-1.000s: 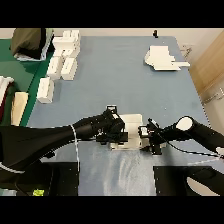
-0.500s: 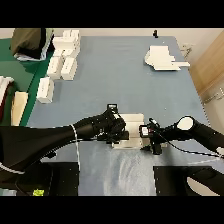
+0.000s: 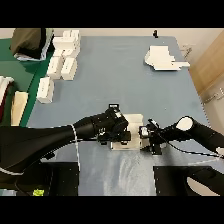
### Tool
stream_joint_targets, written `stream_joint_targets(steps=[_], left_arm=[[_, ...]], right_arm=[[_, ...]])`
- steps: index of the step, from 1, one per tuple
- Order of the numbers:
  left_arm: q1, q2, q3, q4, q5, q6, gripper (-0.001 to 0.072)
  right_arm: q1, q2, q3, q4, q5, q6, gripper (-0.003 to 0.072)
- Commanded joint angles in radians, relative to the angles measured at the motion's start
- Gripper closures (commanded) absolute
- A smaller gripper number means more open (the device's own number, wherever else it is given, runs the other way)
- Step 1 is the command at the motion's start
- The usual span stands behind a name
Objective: Fold the box.
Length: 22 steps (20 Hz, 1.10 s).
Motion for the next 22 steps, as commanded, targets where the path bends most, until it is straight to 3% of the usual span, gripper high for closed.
stream_joint_targets(steps=[1, 8, 16, 17, 18, 22], left_arm=[[0.002, 0.002, 0.046, 0.008, -0.109, -0.006, 0.0098], [0.129, 0.034, 0.139, -0.206, -0.302, 0.177, 0.0100], [0.226, 0.196, 0.163, -0.165, -0.410, 0.384, 0.0130], [0.262, 0.219, 0.156, -0.171, -0.417, 0.460, 0.0378], [0.300, 0.245, 0.145, -0.174, -0.418, 0.569, 0.0689], [0.445, 0.351, 0.014, -0.273, -0.361, 1.058, 0.0695]], right_arm=[[0.000, 0.001, 0.000, 0.000, -0.002, 0.004, 0.0179], [0.000, 0.001, 0.000, 0.000, -0.002, 0.004, 0.0179], [0.000, 0.001, 0.000, 0.000, -0.002, 0.004, 0.0179], [0.000, 0.001, 0.000, 0.000, -0.002, 0.004, 0.0179], [0.000, 0.001, 0.000, 0.000, -0.002, 0.004, 0.0179], [0.000, 0.001, 0.000, 0.000, -0.002, 0.004, 0.0179]])
